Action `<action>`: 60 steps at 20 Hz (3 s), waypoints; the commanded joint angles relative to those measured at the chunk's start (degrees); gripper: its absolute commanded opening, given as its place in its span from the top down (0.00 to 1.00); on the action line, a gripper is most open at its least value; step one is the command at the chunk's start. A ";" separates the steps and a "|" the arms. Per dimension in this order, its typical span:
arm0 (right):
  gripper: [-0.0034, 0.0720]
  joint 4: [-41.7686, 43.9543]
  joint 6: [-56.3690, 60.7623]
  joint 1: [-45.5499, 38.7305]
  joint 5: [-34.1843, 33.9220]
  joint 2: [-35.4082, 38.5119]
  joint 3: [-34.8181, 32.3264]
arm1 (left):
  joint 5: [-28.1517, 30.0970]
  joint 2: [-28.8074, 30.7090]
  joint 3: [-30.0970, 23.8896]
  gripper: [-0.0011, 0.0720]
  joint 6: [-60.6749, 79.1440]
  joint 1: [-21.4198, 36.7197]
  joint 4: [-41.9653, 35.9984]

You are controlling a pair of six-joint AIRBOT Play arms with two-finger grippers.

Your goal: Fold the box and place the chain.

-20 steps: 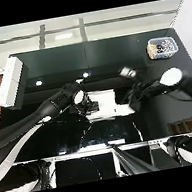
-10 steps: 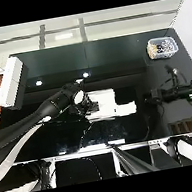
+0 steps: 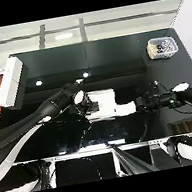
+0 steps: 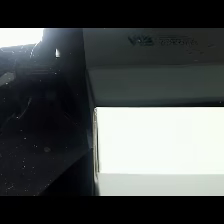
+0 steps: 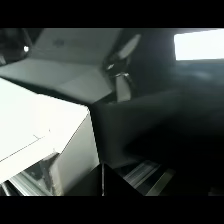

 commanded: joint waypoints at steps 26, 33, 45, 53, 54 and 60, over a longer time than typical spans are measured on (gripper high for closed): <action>0.18 11.63 -7.45 7.50 5.75 -0.72 5.97 | -0.15 0.04 0.07 0.95 0.00 0.00 0.02; 0.21 -1.66 9.99 18.80 0.55 -0.72 15.10 | -0.22 0.04 0.07 0.95 0.00 0.00 0.02; 0.35 -40.04 51.30 36.24 -9.20 -1.99 26.36 | -0.15 0.04 0.07 0.95 0.00 0.00 0.00; 0.38 -52.83 65.46 43.34 -6.10 -7.74 30.21 | -0.15 0.04 0.07 0.95 0.00 0.00 0.00; 0.38 -53.53 66.12 43.63 -5.92 -7.82 30.23 | -0.15 0.04 0.07 0.95 0.00 0.00 0.00; 0.40 -55.52 69.16 43.65 -1.27 -7.87 30.27 | -0.15 0.04 0.07 0.95 0.00 0.00 0.02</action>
